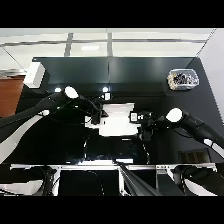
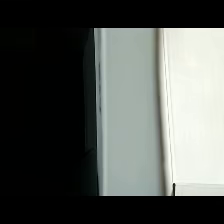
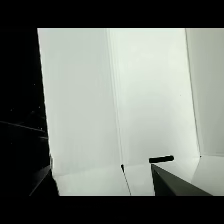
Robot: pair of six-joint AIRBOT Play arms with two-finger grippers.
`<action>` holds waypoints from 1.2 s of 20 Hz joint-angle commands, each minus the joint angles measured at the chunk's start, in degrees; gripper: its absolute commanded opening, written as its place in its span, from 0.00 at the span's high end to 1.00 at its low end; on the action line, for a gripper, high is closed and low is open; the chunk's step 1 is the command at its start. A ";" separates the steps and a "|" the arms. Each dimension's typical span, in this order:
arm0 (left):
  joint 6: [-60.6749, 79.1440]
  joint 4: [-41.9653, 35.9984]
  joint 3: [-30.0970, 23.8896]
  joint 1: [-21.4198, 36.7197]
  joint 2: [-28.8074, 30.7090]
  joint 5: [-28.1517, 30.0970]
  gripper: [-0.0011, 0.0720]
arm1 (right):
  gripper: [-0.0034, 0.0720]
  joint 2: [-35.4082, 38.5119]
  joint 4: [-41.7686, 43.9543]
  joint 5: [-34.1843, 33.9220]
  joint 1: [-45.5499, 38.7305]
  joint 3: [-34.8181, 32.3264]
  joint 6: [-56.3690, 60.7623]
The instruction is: Fold the box and place the chain.
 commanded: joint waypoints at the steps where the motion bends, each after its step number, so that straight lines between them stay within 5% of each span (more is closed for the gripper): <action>1: 0.00 -0.02 0.02 0.04 -0.04 -0.09 0.95 | 0.04 -0.17 2.56 -1.53 0.74 0.35 0.35; 17: 0.00 -0.04 0.02 0.04 -0.04 -0.39 0.95 | 0.04 -0.20 0.79 -2.03 -3.89 6.40 -4.98; 24: 0.00 -0.02 0.07 0.04 -0.04 -0.39 0.95 | 0.04 -3.26 9.73 0.04 -4.24 6.40 -12.44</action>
